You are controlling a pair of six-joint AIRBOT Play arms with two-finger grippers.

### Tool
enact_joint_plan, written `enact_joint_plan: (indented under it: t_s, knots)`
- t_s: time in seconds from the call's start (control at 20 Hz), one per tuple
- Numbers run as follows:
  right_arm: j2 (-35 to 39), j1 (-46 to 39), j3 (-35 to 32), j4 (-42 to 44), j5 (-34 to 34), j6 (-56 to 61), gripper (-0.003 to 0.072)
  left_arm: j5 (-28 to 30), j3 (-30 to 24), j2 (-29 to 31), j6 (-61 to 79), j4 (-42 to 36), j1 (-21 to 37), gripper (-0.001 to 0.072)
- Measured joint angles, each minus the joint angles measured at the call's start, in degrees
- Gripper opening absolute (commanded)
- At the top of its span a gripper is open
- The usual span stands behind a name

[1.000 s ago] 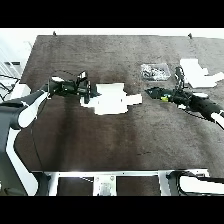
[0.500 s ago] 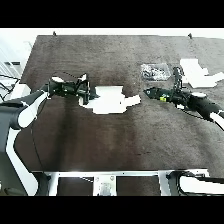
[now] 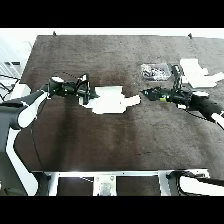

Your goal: Fold the box and place the chain.

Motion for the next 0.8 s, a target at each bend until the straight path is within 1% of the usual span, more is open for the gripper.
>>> enact_joint_plan:
  t_s: [0.05, 0.1, 0.2, 0.25, 0.4, 0.5, 0.65, 0.8]
  knots:
    - [1.3, 0.8, -0.3, -1.0, 1.6, -1.9, 0.0590, 0.0, 0.0, 0.0, 0.0, 0.0, 0.0, 0.0019]
    - [2.6, 2.1, -0.6, -2.7, 2.5, -3.8, 0.0625, 0.0, 0.0, 0.0, 0.0, 0.0, 0.0, 0.0019]
    - [4.0, 5.6, -1.0, -7.4, 1.9, -6.6, 0.0627, 0.0, 0.0, 0.0, 0.0, 0.0, 0.0, 0.0019]
    - [4.5, 8.0, -1.2, -11.0, 1.0, -7.6, 0.0705, 0.1, 0.0, 0.0, 0.0, 0.0, 0.0, 0.0019]
    - [4.9, 16.3, -1.6, -23.1, -3.5, -9.4, 0.0713, 0.1, 0.0, 0.0, 0.0, -0.1, 0.0, 0.0019]
    - [4.6, 20.9, -1.9, -28.4, -7.5, -9.9, 0.0713, 0.1, 0.0, 0.0, 0.0, -0.1, 0.0, 0.0020]
    - [2.8, 25.5, -2.2, -32.5, -12.9, -10.4, 0.0713, 0.2, 0.0, 0.0, 0.0, -0.1, 0.0, 0.0019]
    - [0.0, 27.4, -2.2, -34.1, -17.9, -10.5, 0.0713, 0.2, 0.0, 0.0, 0.0, -0.1, 0.0, 0.0019]
